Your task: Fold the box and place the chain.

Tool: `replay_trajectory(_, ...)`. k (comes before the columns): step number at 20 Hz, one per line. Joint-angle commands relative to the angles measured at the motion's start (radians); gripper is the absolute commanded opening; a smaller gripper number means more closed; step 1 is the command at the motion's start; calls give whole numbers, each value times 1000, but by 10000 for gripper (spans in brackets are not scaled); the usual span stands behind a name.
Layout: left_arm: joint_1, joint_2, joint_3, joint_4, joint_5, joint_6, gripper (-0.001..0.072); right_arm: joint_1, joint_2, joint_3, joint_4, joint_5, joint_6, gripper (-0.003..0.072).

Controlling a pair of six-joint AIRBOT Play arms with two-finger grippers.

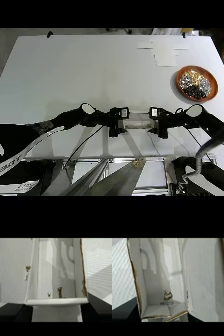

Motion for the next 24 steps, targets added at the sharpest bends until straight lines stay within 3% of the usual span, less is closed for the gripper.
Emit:
replay_trajectory(1, -3, -1, 1, 2, 7, -2, 170, 0, 0, 0, 2, 0, 1, 340)
replay_trajectory(18, -3, -1, 1, 2, 7, -2, 171, 0, 0, 0, 6, 13, 1, 341)
replay_trajectory(19, -3, -1, 1, 2, 7, -2, 171, 0, 1, 0, 5, 19, 4, 405)
replay_trajectory(20, -3, -1, 1, 2, 7, -2, 171, -1, 6, 0, 2, 18, 21, 679)
replay_trajectory(24, -3, -1, 1, 2, 7, -2, 171, -2, 72, 0, -44, 26, 107, 705)
